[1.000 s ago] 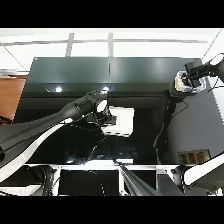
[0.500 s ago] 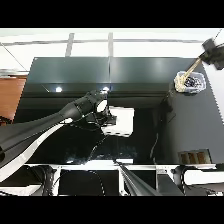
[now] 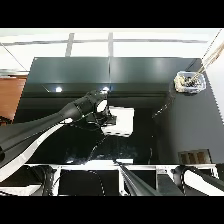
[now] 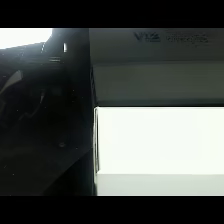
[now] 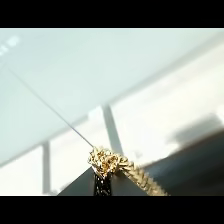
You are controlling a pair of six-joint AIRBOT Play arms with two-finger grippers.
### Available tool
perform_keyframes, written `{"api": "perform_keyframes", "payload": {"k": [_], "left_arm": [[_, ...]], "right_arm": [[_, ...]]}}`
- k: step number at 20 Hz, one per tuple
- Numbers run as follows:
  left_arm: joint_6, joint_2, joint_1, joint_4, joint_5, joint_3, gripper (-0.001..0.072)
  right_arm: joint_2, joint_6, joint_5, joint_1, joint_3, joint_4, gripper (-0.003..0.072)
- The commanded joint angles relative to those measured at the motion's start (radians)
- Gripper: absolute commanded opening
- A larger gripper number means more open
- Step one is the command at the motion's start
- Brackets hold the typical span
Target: Fold the box and place the chain.
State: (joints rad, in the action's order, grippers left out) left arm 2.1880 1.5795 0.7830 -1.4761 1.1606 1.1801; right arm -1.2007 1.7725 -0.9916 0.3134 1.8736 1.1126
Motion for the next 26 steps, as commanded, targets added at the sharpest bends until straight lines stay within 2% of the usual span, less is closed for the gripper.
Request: {"api": "perform_keyframes", "payload": {"k": [1, 4, 8, 18, 26], "left_arm": [[0.0, 0.0, 0.0, 0.0, 0.0, 0.0, 0.0029], [0.0, 0.0, 0.0, 0.0, 0.0, 0.0, 0.0029], [0.0, 0.0, 0.0, -0.001, 0.001, 0.0, 0.0029], [0.0, 0.0, 0.0, -0.001, 0.0, 0.0, 0.0029], [0.0, 0.0, 0.0, -0.001, 0.0, 0.0, 0.0029]], "right_arm": [[0.045, -0.048, -0.086, 0.0, 0.106, -0.067, 0.0012], [0.068, -0.136, -0.255, 0.0, 0.133, -0.197, 0.0012], [0.081, -0.244, -0.529, -0.028, 0.125, -0.297, 0.0013], [0.091, -0.371, -0.75, -0.336, -0.056, -0.316, 0.0013], [0.091, -0.463, -0.779, -0.415, -0.291, -0.452, 0.0013]]}}
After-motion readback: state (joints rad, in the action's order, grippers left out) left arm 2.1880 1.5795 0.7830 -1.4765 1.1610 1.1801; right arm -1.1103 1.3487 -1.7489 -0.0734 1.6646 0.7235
